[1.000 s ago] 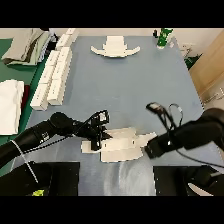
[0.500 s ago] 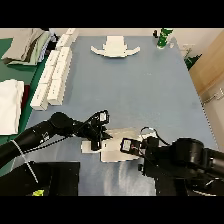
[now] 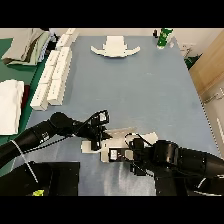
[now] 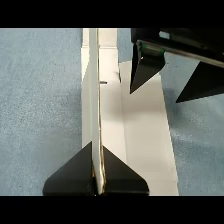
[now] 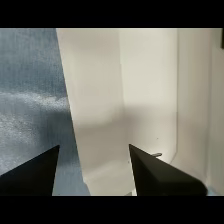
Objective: Fold the box.
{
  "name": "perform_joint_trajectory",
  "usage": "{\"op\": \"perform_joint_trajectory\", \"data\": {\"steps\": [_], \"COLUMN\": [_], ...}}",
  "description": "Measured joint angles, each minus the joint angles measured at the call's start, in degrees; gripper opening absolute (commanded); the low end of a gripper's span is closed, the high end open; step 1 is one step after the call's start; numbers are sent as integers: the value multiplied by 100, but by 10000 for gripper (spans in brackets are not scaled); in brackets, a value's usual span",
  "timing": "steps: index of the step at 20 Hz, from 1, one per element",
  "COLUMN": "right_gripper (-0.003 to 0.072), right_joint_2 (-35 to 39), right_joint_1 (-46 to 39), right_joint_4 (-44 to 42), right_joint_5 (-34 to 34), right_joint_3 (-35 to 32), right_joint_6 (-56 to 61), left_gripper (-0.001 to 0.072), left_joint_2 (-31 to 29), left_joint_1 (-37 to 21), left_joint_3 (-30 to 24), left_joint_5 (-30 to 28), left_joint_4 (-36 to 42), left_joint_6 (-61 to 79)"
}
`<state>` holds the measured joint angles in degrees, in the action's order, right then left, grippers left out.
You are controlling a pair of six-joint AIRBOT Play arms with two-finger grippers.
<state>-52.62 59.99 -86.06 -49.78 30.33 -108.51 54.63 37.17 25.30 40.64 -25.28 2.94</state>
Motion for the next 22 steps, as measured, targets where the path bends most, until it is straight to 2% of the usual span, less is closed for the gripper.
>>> {"op": "perform_joint_trajectory", "data": {"steps": [7,17,18,19,22], "right_gripper": [655,655,666,719,720], "right_joint_2": [-85,251,262,271,289], "right_joint_1": [2,2,2,2,2], "right_joint_4": [363,1283,1325,1353,1392], "right_joint_5": [256,168,133,96,-155], "right_joint_3": [9,229,234,238,280], "right_joint_6": [50,1823,1963,2142,2651], "left_gripper": [14,15,14,15,15], "left_joint_2": [0,0,0,0,0], "left_joint_1": [-2,-2,-2,0,0], "left_joint_3": [-2,0,-2,-2,-2], "left_joint_5": [0,0,0,0,0], "left_joint_4": [0,0,0,0,0], "left_joint_6": [0,2,0,2,0]}}
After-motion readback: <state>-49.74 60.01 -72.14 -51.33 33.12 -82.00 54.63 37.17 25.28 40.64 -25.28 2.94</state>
